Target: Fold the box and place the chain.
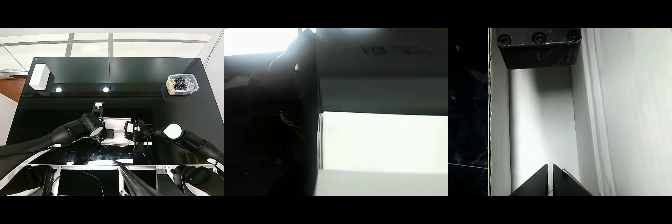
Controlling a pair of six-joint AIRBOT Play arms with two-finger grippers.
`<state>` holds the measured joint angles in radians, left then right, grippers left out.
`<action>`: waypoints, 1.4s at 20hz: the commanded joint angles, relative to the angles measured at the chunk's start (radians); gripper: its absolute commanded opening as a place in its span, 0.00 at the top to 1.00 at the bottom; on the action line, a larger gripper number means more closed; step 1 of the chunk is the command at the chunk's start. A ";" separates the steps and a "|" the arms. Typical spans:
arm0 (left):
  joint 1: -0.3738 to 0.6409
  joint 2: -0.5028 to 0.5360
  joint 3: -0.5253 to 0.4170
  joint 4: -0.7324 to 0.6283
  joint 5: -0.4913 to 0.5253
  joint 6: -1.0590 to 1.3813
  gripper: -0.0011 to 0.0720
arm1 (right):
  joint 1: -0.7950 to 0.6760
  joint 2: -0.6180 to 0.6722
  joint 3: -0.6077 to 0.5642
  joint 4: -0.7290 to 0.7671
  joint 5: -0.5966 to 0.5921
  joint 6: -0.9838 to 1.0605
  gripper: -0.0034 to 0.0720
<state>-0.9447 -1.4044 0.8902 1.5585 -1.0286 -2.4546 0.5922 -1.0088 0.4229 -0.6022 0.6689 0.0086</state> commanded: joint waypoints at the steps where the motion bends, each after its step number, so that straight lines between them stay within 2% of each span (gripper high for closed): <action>1: 0.000 0.000 0.000 0.000 0.000 0.001 0.94 | -0.031 0.003 0.000 -0.001 0.008 0.067 0.89; 5: 0.000 0.000 0.000 0.000 0.000 0.001 0.94 | -0.142 0.099 0.000 -0.001 0.090 0.183 0.89; 9: 0.000 0.000 0.000 0.000 0.000 0.001 0.94 | -0.310 0.241 0.000 -0.047 0.241 0.390 0.89; 12: 0.000 0.000 0.000 0.000 0.000 0.001 0.94 | -0.464 0.282 0.000 -0.156 0.302 0.735 0.89; 15: 0.000 0.000 0.000 0.000 0.000 0.001 0.94 | -0.615 0.281 -0.002 -0.413 0.333 1.229 0.89; 17: 0.000 0.000 0.000 0.000 0.000 0.001 0.94 | -0.700 0.280 -0.019 -0.552 0.381 1.420 0.89; 18: 0.000 0.000 0.000 0.000 0.000 0.001 0.94 | -0.736 0.275 -0.035 -0.567 0.404 1.468 0.89; 22: 0.000 0.000 0.000 0.000 0.000 0.001 0.94 | -0.796 0.194 -0.094 -0.476 0.471 1.475 0.89; 25: 0.000 0.000 0.000 0.000 0.000 0.001 0.94 | -0.796 0.112 -0.096 -0.282 0.483 1.390 0.89; 28: 0.000 0.000 0.000 0.000 0.000 0.001 0.94 | -0.796 0.021 -0.096 -0.217 0.484 1.342 0.89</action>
<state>-0.9447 -1.4044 0.8902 1.5585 -1.0290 -2.4538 -0.1959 -0.9138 0.3321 -0.9138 1.1339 1.3907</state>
